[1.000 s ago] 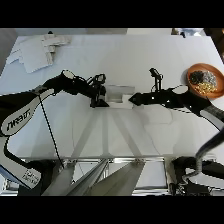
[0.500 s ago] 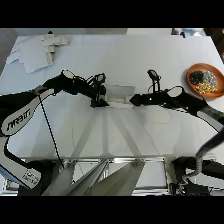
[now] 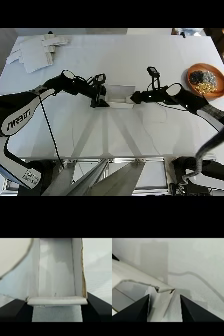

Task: Fold the box and place the chain.

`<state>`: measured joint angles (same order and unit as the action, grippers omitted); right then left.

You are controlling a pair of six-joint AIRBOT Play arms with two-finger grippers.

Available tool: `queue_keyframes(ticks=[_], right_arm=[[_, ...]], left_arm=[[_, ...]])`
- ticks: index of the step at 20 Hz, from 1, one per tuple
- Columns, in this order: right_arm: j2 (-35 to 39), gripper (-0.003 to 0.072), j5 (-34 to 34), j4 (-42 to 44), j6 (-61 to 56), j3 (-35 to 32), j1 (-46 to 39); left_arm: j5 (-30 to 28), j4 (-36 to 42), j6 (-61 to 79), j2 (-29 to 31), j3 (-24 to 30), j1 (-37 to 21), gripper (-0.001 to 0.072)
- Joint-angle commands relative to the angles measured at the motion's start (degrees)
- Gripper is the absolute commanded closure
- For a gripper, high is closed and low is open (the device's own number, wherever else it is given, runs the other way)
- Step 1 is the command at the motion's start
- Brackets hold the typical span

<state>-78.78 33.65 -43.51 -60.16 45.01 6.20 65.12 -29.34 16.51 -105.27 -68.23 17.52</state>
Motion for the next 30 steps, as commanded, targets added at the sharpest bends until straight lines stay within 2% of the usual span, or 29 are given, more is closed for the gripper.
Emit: queue_keyframes(ticks=[1,3,7,10,13,15,20,22,27,30], right_arm=[[-0.04,0.0286,2.38,-9.86,-8.24,3.15,2.16],[-0.04,0.0286,3.78,-18.16,-15.52,4.07,4.31],[-0.22,0.0287,3.26,-28.37,-27.47,4.11,9.2],[-0.96,0.029,4.0,-40.72,-43.91,5.09,11.78],[-3.89,0.0312,11.13,-47.89,-49.09,9.25,13.84],[-6.43,0.0311,12.85,-48.28,-51.69,12.59,15.02],[-8.2,0.0312,12.31,-47.74,-60.11,18.21,15.93],[-8.59,0.0349,14.08,-47.76,-62.14,18.51,15.93],[-11.32,0.0349,17.94,-47.78,-65.85,18.53,15.96],[-12.24,0.0352,17.16,-47.84,-65.88,18.53,15.93]], left_arm=[[-0.17,0.15,-0.07,0.0,-0.02,-0.02,0.0293],[-0.15,0.15,-0.07,0.0,-0.02,-0.02,0.0293],[-0.15,0.15,-0.07,0.0,-0.02,-0.02,0.0293],[-0.17,0.15,-0.07,0.0,-0.02,-0.02,0.0293],[-0.15,0.15,-0.07,0.0,-0.02,-0.02,0.0293],[-0.17,0.15,-0.07,0.0,-0.02,-0.02,0.0293],[-0.17,0.15,-0.07,0.0,-0.02,-0.02,0.0293],[-0.17,0.15,-0.07,0.0,-0.02,-0.02,0.0293],[-0.17,0.15,-0.07,0.0,-0.02,-0.02,0.0293],[-0.17,0.15,-0.07,0.0,-0.02,-0.02,0.0293]])
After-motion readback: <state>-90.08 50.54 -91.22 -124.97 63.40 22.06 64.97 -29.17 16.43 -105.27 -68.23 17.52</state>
